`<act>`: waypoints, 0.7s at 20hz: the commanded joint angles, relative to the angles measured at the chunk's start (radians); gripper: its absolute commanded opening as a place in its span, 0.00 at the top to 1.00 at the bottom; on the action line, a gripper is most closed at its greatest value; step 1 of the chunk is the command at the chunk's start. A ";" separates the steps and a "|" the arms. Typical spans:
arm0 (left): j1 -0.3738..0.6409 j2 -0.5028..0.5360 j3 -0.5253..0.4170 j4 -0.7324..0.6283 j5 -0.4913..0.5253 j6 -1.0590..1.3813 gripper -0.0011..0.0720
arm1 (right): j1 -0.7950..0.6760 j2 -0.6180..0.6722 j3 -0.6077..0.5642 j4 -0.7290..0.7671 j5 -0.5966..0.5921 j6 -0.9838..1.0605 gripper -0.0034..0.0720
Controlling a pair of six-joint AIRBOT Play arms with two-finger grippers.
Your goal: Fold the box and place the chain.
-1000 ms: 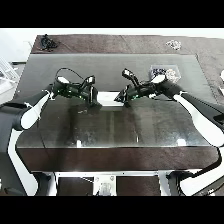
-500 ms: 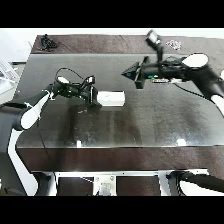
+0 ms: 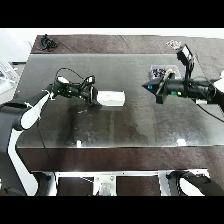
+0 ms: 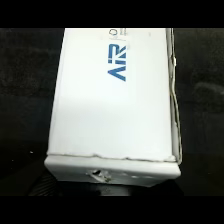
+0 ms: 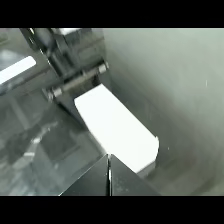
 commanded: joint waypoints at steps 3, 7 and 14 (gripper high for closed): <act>0.000 0.000 0.000 -0.033 -0.004 0.002 0.17 | -0.090 0.039 -0.156 -0.001 0.001 0.012 0.94; 0.000 0.000 0.000 -0.033 -0.004 0.003 0.17 | -0.110 0.039 -0.178 -0.001 0.000 0.011 0.94; 0.000 0.003 0.001 -0.063 0.005 0.003 0.18 | -0.111 0.039 -0.178 -0.013 -0.014 0.008 0.94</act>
